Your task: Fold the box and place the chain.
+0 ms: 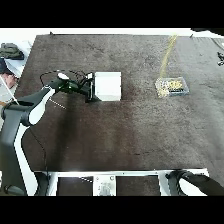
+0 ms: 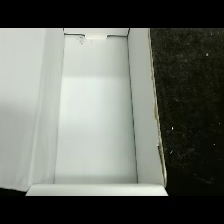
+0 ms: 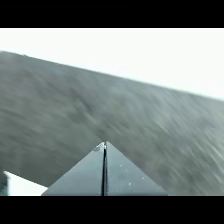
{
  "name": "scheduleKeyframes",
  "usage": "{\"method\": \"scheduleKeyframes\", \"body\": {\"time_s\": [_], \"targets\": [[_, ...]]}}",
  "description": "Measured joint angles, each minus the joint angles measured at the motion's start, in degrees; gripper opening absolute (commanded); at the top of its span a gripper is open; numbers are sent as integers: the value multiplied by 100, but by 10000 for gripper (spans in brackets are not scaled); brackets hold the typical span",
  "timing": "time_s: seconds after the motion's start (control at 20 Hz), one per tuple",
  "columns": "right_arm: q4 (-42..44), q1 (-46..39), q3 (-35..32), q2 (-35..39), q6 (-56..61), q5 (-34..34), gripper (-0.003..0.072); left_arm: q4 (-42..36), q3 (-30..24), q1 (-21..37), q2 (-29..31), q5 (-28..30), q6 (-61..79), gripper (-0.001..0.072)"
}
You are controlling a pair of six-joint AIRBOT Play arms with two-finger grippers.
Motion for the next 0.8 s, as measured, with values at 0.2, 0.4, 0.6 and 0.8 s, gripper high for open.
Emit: {"method": "scheduleKeyframes", "body": {"time_s": [0.2, 0.4, 0.6, 0.8], "targets": [[13, 813, 0, -87, -103, -511, -11, 2, 0, 0, 0, 0, -2, 307], [-487, 1189, -13, -404, 188, -245, 41, 2, 0, 0, 0, 0, -2, 307], [-1285, 1165, -310, -931, 662, 629, 238, 2, 0, 0, 0, 0, -2, 307], [-1569, 1008, -809, -1766, 654, 1021, 239, 0, 0, 0, 0, 0, -2, 307]]}}
